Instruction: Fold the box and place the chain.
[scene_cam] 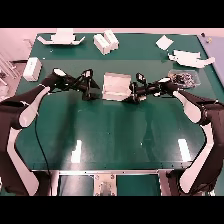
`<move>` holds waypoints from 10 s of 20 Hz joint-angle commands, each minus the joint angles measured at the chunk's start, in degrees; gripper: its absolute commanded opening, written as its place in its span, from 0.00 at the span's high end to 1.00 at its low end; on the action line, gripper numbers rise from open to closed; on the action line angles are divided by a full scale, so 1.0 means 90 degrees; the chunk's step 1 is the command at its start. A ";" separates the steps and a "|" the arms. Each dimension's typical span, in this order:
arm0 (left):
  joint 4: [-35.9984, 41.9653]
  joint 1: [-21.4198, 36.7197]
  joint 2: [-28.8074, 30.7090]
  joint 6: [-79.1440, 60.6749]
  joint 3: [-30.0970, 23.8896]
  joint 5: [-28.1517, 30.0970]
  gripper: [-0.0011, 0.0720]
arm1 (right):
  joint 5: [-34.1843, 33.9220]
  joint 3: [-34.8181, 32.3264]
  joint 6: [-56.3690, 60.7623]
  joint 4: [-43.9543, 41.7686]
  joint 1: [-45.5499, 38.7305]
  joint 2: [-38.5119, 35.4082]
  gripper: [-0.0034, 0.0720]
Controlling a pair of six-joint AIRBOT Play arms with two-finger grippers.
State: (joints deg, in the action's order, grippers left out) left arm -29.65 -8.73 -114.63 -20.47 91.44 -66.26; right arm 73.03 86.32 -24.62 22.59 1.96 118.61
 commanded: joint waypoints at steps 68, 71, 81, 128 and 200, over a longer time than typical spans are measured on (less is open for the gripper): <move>0.0629 -0.0546 -0.0486 -0.0279 0.0005 -0.0243 0.01 | 0.0007 0.0000 0.0002 -0.0010 -0.0002 0.0000 0.22; 0.0729 -0.0546 -0.0486 -0.0282 0.0005 -0.0277 0.00 | 0.0007 0.0000 0.0002 -0.0010 -0.0002 0.0000 0.22; 0.1154 -0.0542 -0.0486 -0.0401 0.0005 -0.0061 0.00 | 0.0007 0.0000 0.0002 -0.0010 -0.0002 0.0000 0.22; 0.0345 -0.0542 -0.0510 -0.0393 0.0005 0.0243 0.44 | 0.0010 0.0002 0.0019 -0.0019 0.0056 -0.0002 0.22; 0.0340 -0.0542 -0.0510 -0.0391 0.0005 0.0124 0.44 | -0.1610 0.1336 0.3189 0.1331 0.0566 -0.0566 0.93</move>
State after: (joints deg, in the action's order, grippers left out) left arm -26.72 -13.61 -119.26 -24.05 91.42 -65.32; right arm 58.67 95.61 4.03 35.24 7.53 114.21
